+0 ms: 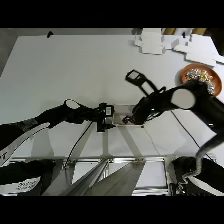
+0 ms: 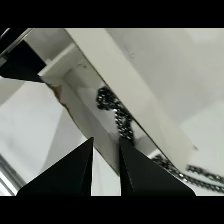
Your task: Fold the box and place the chain.
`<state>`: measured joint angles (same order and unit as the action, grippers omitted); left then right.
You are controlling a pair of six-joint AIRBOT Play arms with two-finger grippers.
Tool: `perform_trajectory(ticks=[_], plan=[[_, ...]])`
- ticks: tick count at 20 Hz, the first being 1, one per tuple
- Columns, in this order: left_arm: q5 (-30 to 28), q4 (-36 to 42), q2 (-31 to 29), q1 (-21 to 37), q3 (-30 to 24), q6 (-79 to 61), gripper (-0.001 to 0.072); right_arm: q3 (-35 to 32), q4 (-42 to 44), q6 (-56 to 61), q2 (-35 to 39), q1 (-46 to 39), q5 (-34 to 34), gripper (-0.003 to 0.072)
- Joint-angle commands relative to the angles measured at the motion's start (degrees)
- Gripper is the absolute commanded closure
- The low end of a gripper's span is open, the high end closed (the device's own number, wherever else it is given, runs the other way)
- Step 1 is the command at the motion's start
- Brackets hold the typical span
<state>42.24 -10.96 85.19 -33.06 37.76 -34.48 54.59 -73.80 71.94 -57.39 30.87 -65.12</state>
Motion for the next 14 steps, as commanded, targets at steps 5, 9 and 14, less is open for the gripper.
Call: perform_trajectory(ticks=[5,9,14], plan=[[-0.02,0.00,0.00,0.00,0.00,0.00,0.0497,-1.03,-2.27,1.81,4.17,-19.98,-3.04,0.0508],[-0.02,0.00,0.00,0.00,0.00,0.00,0.0497,-9.66,-0.76,1.73,3.96,-24.39,3.76,0.0487],[0.00,0.00,0.00,0.00,0.00,0.00,0.0497,-13.29,-0.57,1.55,-2.27,-24.39,7.67,0.0344]])
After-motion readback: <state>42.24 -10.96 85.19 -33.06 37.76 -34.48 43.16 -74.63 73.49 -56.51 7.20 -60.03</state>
